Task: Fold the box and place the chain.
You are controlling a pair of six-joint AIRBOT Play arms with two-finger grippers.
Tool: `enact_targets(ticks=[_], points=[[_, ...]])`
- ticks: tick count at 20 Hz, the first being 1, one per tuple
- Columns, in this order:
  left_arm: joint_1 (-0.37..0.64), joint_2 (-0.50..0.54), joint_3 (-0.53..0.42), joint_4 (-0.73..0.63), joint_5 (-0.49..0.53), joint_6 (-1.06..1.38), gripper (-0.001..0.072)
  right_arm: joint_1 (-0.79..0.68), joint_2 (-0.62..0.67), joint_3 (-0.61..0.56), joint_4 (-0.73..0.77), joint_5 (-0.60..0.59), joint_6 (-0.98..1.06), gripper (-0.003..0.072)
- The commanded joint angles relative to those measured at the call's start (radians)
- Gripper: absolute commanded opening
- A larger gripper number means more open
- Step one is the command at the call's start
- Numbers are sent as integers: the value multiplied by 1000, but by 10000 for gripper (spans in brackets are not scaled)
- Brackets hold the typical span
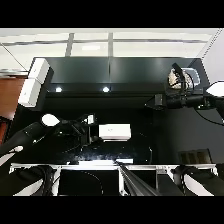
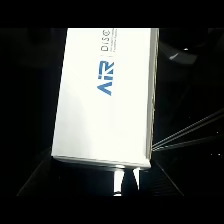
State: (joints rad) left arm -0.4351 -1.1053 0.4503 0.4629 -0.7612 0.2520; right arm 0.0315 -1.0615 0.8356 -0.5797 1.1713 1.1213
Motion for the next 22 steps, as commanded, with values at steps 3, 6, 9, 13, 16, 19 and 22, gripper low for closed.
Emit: enact_targets(ticks=[3,6,9,13,16,19,22], points=[[6,146,2,192,-24,-238,712,-5,1,1,0,0,0,47],[37,221,2,237,-127,-332,712,-5,1,1,0,-5,-3,47],[48,259,2,236,-164,-396,712,-5,1,1,0,-5,-5,47],[-50,247,31,229,-87,-452,710,-5,1,1,0,-5,-5,47],[-129,200,64,228,-2,-466,705,-5,1,1,0,-6,-5,47],[-196,108,118,228,29,-466,705,-5,1,1,0,-20,-8,47],[-257,15,187,229,134,-465,705,-5,1,1,0,-60,-7,47]])
